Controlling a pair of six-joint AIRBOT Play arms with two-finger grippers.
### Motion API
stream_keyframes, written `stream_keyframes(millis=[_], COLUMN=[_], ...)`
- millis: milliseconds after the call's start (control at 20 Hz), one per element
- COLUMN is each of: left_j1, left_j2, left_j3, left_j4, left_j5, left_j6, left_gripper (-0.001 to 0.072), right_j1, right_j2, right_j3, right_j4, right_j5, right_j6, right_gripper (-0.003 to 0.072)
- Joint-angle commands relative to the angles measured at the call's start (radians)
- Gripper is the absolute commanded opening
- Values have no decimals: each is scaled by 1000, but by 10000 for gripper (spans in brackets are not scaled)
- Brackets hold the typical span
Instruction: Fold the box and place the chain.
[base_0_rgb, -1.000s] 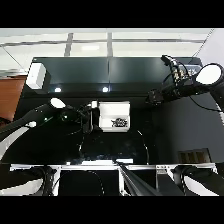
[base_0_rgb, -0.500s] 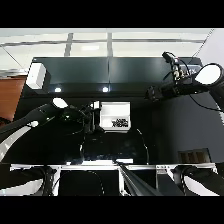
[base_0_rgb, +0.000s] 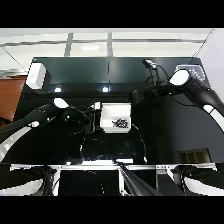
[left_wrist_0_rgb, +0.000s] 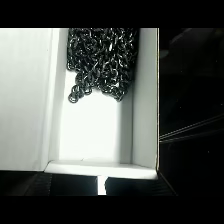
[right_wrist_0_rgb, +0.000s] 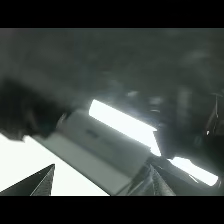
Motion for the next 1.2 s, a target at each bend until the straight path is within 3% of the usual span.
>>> stream_keyframes(millis=[0, 300, 600, 1150], left_j1=[0, -1, -1, -1], left_j2=[0, 0, 0, 0], left_j3=[1, 1, 1, 1], left_j4=[0, 0, 0, 0], left_j5=[2, 1, 1, 1], left_j6=[-1, -1, 0, -1], left_gripper=[489, 489, 489, 489], right_j1=[29, 65, 149, 157], right_j2=[-23, -7, -7, 13], right_j3=[20, 24, 24, 46], right_j4=[18, 21, 21, 19], right_j5=[89, 284, 274, 275], right_j6=[-376, -566, -588, -546], right_gripper=[697, 697, 697, 696])
